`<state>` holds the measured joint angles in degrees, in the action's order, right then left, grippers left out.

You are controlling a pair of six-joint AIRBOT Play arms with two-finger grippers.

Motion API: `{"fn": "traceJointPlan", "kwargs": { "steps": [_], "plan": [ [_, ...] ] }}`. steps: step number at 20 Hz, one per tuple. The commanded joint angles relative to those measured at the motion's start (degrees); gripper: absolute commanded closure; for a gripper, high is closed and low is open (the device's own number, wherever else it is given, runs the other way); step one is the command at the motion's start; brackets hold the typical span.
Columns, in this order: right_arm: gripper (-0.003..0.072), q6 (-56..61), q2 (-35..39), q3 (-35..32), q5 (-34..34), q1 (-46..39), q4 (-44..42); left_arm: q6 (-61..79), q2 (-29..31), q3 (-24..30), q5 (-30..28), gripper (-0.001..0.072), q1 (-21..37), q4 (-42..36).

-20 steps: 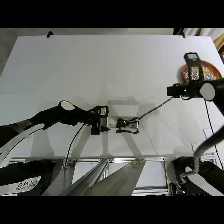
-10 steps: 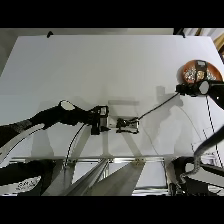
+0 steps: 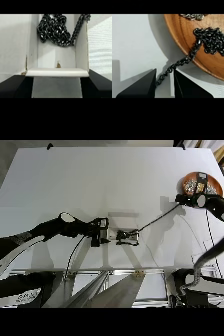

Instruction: Fold the box and place the chain.

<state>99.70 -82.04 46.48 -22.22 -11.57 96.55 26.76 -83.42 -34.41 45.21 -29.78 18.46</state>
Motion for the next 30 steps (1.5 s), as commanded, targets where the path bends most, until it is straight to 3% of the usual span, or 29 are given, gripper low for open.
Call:
{"fn": "traceJointPlan", "kwargs": {
  "steps": [1,3,5,11,18,21,26,30],
  "plan": [
    [0.048,0.9,-1.4,0.0,-1.3,-1.8,-0.3,0.0,0.0,0.0,0.0,0.057,0.0,0.0],
    [0.0543,0.3,-1.3,0.0,-1.4,-2.4,-0.3,0.0,0.0,0.0,0.0,0.057,0.0,0.0],
    [0.0668,-1.2,-1.3,0.0,-2.0,-2.2,-1.1,0.0,0.0,0.0,0.0,0.057,0.0,0.0],
    [0.0669,-9.2,5.1,0.0,-10.8,1.5,-1.0,0.0,0.0,0.0,0.0,0.057,0.0,0.0],
    [0.0669,-15.9,27.7,0.0,-30.0,9.7,-2.0,0.0,0.0,0.0,0.0,0.057,0.0,0.0],
    [0.0668,-16.2,36.0,0.0,-37.3,14.2,-6.6,0.0,0.0,0.0,0.0,0.057,0.0,0.0],
    [0.0668,-16.2,44.5,0.0,-42.3,24.3,-15.3,0.0,0.0,0.0,0.0,0.057,0.0,0.0],
    [0.0668,-16.2,45.6,0.0,-43.0,35.3,-18.0,0.0,0.0,0.0,0.0,0.057,0.0,0.0]
  ]
}}
